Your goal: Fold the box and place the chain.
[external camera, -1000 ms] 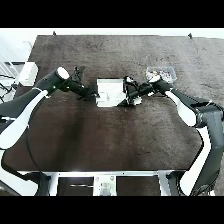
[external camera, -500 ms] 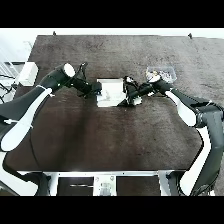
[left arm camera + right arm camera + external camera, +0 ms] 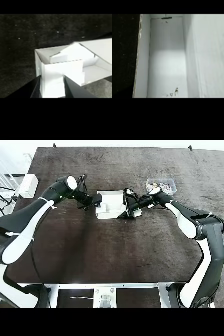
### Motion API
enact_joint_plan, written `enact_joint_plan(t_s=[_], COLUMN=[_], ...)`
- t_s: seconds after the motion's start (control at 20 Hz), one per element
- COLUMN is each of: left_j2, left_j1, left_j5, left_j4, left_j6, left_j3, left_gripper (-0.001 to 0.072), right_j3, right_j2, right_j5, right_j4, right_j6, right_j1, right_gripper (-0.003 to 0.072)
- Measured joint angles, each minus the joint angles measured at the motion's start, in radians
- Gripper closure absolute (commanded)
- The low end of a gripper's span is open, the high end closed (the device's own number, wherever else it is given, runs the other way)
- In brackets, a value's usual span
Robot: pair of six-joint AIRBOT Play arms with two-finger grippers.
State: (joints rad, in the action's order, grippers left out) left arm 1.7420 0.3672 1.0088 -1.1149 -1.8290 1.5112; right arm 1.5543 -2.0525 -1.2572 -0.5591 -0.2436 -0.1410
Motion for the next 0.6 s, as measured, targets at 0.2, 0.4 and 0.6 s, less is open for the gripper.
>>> enact_joint_plan(t_s=[0.2,0.4,0.6], left_j2=[0.001,0.002,0.007], left_j1=[0.02,0.034,0.042], left_j5=[-0.01,-0.023,-0.031], left_j4=[-0.034,-0.048,-0.056], left_j6=[-0.032,-0.048,-0.061], left_j3=[0.0,0.0,0.0], left_gripper=[0.0353,0.0353,0.0353], right_j3=[0.0,0.0,0.0], right_j2=[0.0,0.0,0.0], right_j5=[0.0,0.0,0.0], right_j4=[0.0,0.0,0.0], right_j6=[0.0,0.0,0.0], right_j1=[0.0,0.0,0.0], right_gripper=[0.0104,0.0103,0.0103])
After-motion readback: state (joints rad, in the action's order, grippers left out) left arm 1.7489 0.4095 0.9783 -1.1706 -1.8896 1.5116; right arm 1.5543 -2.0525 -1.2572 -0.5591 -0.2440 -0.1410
